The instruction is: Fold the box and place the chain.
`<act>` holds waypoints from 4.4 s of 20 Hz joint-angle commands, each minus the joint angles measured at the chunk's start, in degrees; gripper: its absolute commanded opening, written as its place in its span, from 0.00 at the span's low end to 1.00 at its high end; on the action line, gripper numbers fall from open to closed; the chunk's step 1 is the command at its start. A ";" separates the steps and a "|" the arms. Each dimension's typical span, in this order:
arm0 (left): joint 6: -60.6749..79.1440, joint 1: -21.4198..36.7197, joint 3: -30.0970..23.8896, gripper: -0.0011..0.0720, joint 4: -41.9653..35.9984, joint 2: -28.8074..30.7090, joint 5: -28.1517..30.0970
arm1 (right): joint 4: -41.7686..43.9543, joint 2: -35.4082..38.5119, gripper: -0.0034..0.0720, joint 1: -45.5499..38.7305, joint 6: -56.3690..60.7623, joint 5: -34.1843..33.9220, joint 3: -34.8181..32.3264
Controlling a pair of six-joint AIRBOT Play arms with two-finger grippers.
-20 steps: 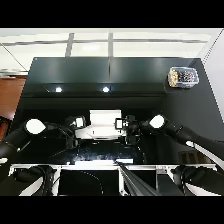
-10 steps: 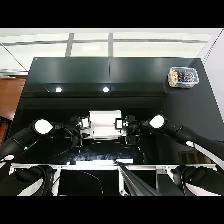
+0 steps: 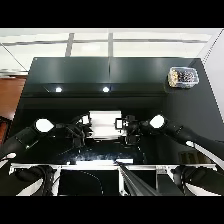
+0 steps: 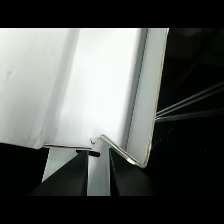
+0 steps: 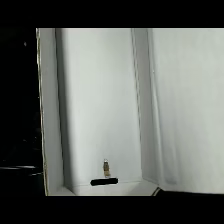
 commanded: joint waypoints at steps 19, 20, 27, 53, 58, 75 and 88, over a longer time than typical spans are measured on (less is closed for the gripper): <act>2.14 -0.07 0.00 0.31 -5.86 -2.40 1.09 | 0.00 0.00 0.49 0.02 0.00 0.00 -0.02; 2.14 -0.04 0.00 0.35 -5.86 -2.40 1.11 | 0.00 0.00 0.49 0.02 0.00 0.00 -0.02; 2.08 0.13 0.00 0.06 -5.42 -2.10 1.09 | 0.00 0.00 0.49 0.02 0.00 0.00 -0.02; -72.48 49.24 0.02 0.05 19.71 3.13 -23.87 | 0.00 0.00 0.49 0.02 0.00 0.00 -0.02; -71.19 46.60 0.00 0.05 17.29 -4.37 -26.91 | 0.00 0.00 0.49 0.02 0.00 0.00 -0.02; -68.61 36.39 0.57 0.05 10.75 -7.69 -21.31 | 0.00 0.00 0.49 0.02 0.00 0.00 -0.02; -68.67 32.85 1.01 0.05 10.03 -10.67 -18.18 | 0.00 0.00 0.49 0.02 0.00 0.00 -0.02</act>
